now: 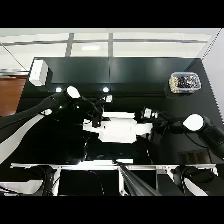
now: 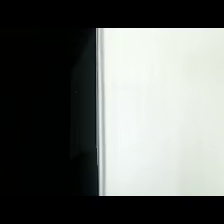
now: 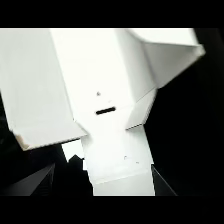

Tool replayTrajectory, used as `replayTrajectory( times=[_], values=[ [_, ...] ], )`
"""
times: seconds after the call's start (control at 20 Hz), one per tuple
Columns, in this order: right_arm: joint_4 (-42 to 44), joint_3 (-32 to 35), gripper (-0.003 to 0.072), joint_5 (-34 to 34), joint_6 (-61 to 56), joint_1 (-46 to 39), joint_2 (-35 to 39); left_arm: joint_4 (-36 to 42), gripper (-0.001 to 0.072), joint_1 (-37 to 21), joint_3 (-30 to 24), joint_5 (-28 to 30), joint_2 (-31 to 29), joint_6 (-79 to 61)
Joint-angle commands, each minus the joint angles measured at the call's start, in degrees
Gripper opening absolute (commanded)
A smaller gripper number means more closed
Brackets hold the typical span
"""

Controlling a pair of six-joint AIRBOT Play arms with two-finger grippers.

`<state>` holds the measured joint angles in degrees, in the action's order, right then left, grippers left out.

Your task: Fold the box and place the chain.

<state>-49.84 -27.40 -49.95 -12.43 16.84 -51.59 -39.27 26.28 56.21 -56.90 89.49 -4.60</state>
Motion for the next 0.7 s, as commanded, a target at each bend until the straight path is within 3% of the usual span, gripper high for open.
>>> replayTrajectory(
  times=[0.0, 0.3, 0.65],
  values=[
    [-1.62, 2.56, 0.0704, 1.79, 2.71, 1.49, 0.00, -0.74, 0.0026, 0.13, -0.11, 1.55, 1.07, -0.72],
    [6.36, 4.74, 0.0704, 2.62, 5.70, 1.66, -2.95, -0.74, 0.0027, 0.13, -0.11, 1.40, 1.07, -0.72],
    [7.30, 4.74, 0.0704, 7.32, 5.97, 9.03, -4.28, -0.74, 0.0027, 0.13, -0.11, 1.38, 1.07, -0.74]
  ],
)
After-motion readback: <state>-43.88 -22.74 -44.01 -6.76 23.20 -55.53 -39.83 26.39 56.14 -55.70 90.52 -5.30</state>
